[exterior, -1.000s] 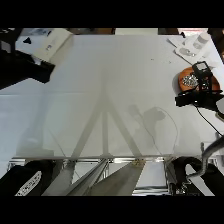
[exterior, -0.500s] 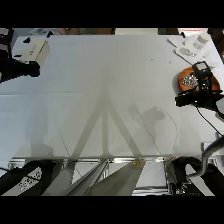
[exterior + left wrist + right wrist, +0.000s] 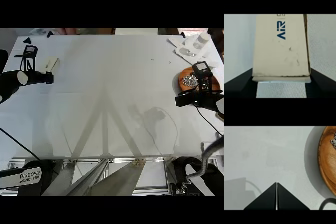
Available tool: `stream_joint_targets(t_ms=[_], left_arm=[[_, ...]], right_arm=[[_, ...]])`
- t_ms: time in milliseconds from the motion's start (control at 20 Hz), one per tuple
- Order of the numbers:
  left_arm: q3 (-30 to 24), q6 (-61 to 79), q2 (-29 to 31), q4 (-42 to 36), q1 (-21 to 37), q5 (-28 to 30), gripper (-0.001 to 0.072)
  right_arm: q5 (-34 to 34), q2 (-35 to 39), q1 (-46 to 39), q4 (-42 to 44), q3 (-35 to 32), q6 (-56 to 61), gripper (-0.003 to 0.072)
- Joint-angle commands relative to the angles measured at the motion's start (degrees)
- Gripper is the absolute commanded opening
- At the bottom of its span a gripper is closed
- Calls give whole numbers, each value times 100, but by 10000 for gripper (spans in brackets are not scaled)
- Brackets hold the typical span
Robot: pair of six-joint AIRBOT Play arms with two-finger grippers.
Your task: Fold the box and place the chain.
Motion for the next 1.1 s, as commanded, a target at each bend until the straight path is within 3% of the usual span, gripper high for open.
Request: stream_joint_targets(t_ms=[0,150,200,350,400,700,1050], left_arm=[[-2,0,-308,0,7,74,47],[-2,0,-341,0,7,11,171],[-2,0,-343,0,4,-22,265],[-2,0,-341,2,4,-273,662],[-2,0,-343,2,4,-334,698],[-2,37,-168,57,4,-573,700],[-2,492,1338,-26,0,-586,699]], right_arm=[[2,4,-4,2,0,2,19],[2,4,-4,2,0,2,19],[2,4,-4,2,0,2,19],[2,4,-4,2,0,2,19],[2,4,-4,2,0,2,19],[2,4,-4,2,0,2,19],[2,4,-4,2,0,2,19]])
